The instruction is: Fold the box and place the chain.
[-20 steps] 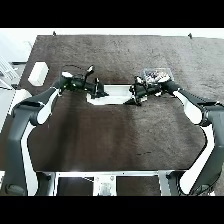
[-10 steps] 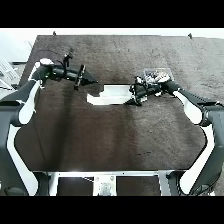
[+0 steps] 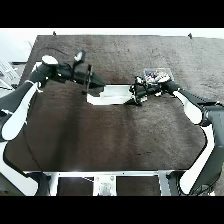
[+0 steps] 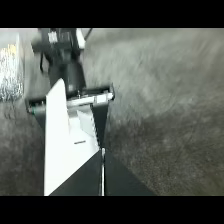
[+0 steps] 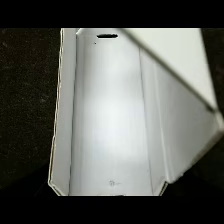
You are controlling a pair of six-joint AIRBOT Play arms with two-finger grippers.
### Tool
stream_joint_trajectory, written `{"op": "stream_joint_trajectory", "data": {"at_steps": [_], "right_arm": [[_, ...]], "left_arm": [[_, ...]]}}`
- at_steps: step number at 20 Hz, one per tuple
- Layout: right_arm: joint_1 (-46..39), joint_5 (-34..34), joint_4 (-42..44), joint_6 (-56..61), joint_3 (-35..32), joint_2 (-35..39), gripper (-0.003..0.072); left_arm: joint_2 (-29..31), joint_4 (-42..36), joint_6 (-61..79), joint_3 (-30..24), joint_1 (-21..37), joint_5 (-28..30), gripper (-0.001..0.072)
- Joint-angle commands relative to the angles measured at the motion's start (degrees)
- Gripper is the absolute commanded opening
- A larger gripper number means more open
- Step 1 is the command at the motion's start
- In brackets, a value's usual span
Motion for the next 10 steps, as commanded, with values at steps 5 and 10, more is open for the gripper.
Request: {"op": "stream_joint_trajectory", "data": {"at_steps": [5,10], "right_arm": [[0.04,0.00,0.02,0.00,-0.02,0.00,0.0583],[0.04,0.00,0.02,0.00,-0.02,0.00,0.0583]], "left_arm": [[1.64,-0.85,5.68,-13.75,-6.75,25.49,0.0016],[0.61,-5.55,6.32,-12.48,-6.75,28.94,0.0017]]}}
